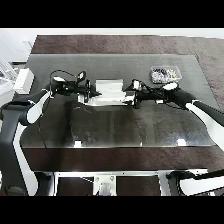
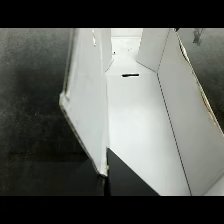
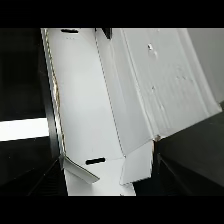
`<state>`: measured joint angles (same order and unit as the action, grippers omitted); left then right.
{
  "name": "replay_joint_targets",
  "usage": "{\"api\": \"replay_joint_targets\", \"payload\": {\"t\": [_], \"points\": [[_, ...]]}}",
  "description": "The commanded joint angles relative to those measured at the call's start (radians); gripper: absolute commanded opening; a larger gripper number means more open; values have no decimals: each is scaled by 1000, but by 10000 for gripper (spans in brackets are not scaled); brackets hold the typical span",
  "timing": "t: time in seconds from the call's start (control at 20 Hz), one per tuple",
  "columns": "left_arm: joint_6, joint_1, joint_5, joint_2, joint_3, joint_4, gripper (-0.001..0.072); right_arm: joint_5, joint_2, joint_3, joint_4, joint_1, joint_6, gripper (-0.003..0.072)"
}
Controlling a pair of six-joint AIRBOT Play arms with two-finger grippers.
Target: Fold the box and place the chain.
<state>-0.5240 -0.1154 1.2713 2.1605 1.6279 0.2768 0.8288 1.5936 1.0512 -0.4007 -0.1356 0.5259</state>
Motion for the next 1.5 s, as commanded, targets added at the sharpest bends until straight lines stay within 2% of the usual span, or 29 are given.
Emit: {"api": "replay_joint_targets", "payload": {"t": [0.0, 0.35, 0.95, 1.45], "points": [[0, 0, 0, 0, 0, 0, 22, 30, 21, 21, 1, 10, 0, 702], [0, 0, 0, 0, 0, 0, 22, 69, 92, 99, -2, 10, -17, 702], [0, 0, 0, 0, 0, 0, 22, 193, 206, 174, -22, 10, -20, 702], [0, 0, 0, 0, 0, 0, 22, 291, 313, 288, -22, 9, -21, 702]]}}
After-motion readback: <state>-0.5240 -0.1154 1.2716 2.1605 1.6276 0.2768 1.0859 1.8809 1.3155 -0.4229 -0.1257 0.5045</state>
